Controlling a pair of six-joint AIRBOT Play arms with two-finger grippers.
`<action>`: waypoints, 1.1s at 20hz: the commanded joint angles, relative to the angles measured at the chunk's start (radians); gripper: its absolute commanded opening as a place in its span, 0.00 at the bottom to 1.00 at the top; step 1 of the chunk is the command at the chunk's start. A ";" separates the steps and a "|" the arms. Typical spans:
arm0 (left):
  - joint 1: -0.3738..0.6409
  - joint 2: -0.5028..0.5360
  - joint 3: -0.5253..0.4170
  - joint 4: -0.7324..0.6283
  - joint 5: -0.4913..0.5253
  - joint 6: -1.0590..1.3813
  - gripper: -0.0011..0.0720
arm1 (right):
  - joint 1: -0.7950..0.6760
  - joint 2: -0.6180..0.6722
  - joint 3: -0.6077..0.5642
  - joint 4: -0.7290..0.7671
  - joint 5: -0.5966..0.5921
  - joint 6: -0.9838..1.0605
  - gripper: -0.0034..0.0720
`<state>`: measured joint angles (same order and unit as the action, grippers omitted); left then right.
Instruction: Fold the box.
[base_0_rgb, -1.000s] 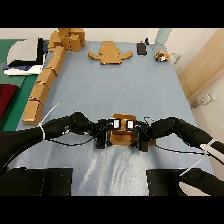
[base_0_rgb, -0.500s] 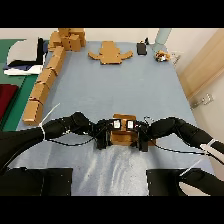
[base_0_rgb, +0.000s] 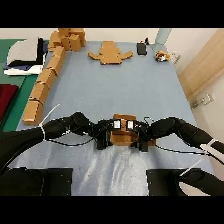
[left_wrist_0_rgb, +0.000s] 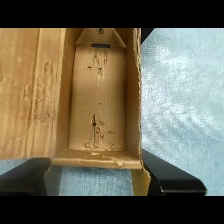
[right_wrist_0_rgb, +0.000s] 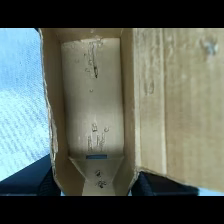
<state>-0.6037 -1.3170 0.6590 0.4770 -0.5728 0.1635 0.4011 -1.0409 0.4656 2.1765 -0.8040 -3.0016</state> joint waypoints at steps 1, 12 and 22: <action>0.000 0.000 0.000 -0.003 -0.003 0.002 0.64 | 0.000 0.000 0.001 0.000 0.002 0.000 0.71; 0.000 -0.001 0.000 -0.003 -0.004 0.002 0.64 | 0.000 0.000 0.001 0.000 0.002 0.000 0.71; 0.000 -0.001 0.000 -0.003 -0.004 0.002 0.64 | 0.000 0.002 0.024 0.039 -0.063 0.007 0.99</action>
<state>-0.6041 -1.3170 0.6586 0.4740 -0.5838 0.1654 0.4011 -1.0405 0.4755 2.1975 -0.8116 -3.0009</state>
